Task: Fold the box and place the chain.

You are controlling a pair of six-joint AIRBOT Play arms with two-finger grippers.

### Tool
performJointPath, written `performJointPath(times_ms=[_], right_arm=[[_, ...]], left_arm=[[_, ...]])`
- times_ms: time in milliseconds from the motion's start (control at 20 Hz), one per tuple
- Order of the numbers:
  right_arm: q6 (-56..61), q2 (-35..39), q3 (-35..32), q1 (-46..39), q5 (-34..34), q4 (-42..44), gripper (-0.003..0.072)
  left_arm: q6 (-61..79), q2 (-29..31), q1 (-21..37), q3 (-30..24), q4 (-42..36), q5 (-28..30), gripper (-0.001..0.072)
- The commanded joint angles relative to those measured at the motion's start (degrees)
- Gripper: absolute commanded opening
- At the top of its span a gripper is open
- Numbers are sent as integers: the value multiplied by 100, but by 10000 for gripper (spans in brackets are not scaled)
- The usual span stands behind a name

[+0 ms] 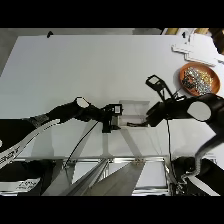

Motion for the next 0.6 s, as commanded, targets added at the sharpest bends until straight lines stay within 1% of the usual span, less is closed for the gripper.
performJointPath(times_ms=[0,100,150,200,250,300,550], right_arm=[[442,-28,46,-745,638,-813,37],[623,-284,46,-931,544,-839,38],[732,-446,44,-935,444,-839,53],[758,-601,44,-935,345,-820,95],[855,-778,44,-935,256,-822,171],[905,-944,44,-935,197,-822,217],[970,-1620,37,-935,59,-822,225]], left_arm=[[0,2,2,4,2,2,311],[0,2,2,4,2,0,311],[0,2,2,4,2,2,311],[0,2,2,4,2,2,311],[0,2,2,4,2,2,311],[0,2,2,4,2,2,311],[0,2,2,4,2,2,311]])
